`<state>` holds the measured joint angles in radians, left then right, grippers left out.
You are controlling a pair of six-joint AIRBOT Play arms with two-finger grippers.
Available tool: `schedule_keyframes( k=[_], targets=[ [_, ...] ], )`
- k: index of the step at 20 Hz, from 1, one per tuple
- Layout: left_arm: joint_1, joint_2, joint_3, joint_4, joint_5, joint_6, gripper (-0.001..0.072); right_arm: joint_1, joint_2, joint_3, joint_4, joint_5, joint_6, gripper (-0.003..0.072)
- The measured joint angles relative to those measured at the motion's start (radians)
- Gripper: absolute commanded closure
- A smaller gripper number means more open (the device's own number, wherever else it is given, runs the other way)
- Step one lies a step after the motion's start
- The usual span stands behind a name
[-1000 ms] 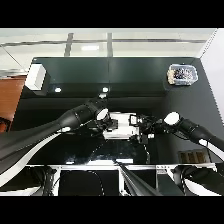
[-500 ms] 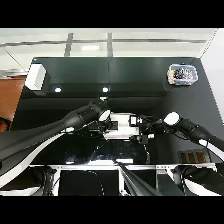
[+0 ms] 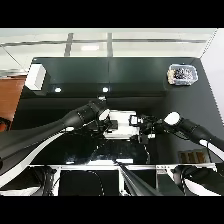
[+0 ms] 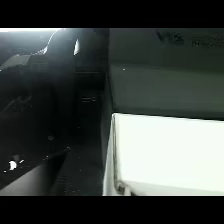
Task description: Fold the box and place the chain.
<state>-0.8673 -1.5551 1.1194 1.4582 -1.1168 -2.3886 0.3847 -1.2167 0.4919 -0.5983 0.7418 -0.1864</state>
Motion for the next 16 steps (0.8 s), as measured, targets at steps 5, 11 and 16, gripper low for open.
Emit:
schedule_keyframes(
  k=[5,11,16],
  targets=[
    [0.0,0.0,0.001,-0.005,0.003,0.013,0.0686,0.0,0.0,0.0,0.0,-0.003,-0.003,0.05],
    [0.0,0.0,0.001,-0.005,-0.002,0.023,0.0686,0.0,0.0,0.0,0.003,-0.003,-0.001,0.05],
    [0.0,0.0,0.001,-0.009,-0.017,0.024,0.0686,0.0,0.006,0.006,-0.006,0.038,0.009,-0.003]
  ],
)
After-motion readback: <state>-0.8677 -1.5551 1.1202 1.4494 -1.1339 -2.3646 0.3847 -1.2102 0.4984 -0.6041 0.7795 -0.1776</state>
